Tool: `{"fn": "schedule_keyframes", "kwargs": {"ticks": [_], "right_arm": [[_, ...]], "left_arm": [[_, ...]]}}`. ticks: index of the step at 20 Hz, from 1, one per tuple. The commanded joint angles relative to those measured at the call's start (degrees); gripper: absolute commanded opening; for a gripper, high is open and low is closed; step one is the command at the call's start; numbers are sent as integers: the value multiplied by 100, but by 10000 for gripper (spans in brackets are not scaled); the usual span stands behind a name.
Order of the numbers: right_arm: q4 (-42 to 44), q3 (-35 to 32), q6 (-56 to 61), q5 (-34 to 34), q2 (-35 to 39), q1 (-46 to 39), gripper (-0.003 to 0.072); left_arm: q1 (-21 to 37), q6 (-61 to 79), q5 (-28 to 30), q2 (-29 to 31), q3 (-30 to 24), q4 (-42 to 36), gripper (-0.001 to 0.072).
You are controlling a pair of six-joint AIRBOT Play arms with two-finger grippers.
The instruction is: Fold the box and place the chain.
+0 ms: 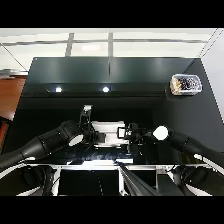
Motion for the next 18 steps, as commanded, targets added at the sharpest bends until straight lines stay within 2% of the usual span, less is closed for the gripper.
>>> {"fn": "schedule_keyframes", "kwargs": {"ticks": [1,3,7,18], "right_arm": [[0,4,0,2,-2,7,390],[0,4,0,2,-2,7,390],[2,4,0,2,-2,7,390],[0,4,0,2,-2,7,390]], "left_arm": [[-2,-4,-358,-177,243,146,229],[-2,-2,-627,-367,422,223,229],[-2,-157,-743,-514,535,205,229],[-26,-330,-693,-551,535,114,229]]}}
